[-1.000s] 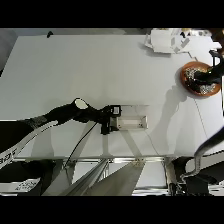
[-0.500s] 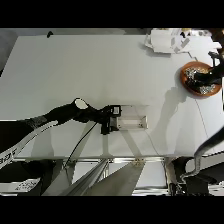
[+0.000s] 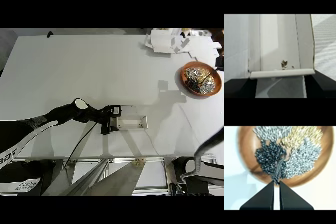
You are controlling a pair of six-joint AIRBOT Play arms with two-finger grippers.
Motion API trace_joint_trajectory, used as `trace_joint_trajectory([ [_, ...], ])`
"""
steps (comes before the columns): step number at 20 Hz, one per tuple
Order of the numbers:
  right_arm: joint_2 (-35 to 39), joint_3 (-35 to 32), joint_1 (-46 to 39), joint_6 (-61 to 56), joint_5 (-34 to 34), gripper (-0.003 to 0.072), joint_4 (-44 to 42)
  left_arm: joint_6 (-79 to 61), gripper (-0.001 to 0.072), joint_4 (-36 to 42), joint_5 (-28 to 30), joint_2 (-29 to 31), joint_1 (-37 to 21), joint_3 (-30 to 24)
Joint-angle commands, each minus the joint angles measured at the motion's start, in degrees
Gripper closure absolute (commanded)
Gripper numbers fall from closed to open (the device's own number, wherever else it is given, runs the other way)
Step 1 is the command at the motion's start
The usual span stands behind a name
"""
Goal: Fold the box and place the chain.
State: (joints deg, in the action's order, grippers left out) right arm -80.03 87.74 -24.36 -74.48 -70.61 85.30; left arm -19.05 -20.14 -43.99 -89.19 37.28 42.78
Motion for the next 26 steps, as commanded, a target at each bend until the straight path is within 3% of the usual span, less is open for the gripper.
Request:
trace_joint_trajectory([
  [1,9.31,0.07,0.02,0.04,-2.47,0.0669,-4.7,-0.02,0.0568,-0.02,0.02,0.04,-0.04,0.02],
  [4,16.59,0.07,0.2,0.24,-4.24,0.0669,-11.78,-0.02,0.0568,-0.02,0.02,0.04,-0.04,0.02],
  [7,23.32,0.07,4.04,0.09,-6.54,0.0669,-13.62,-0.02,0.0568,-0.02,0.0,0.04,-0.04,0.02],
  [13,33.48,-0.07,19.02,-2.54,-17.29,0.0669,-13.81,-0.02,0.0568,-0.02,0.0,0.04,-0.04,0.02],
  [17,37.42,-0.09,29.94,-4.35,-20.63,0.0669,-16.57,-0.02,0.0568,-0.02,0.02,0.04,-0.04,0.02],
  [21,38.36,-1.51,39.78,-5.25,-20.87,0.0669,-24.76,-0.02,0.0568,-0.02,0.0,0.04,-0.04,0.02],
  [26,38.36,-14.8,51.89,-5.2,-13.27,0.0669,-25.46,-0.02,0.0568,-0.02,0.0,0.04,-0.04,0.02],
])
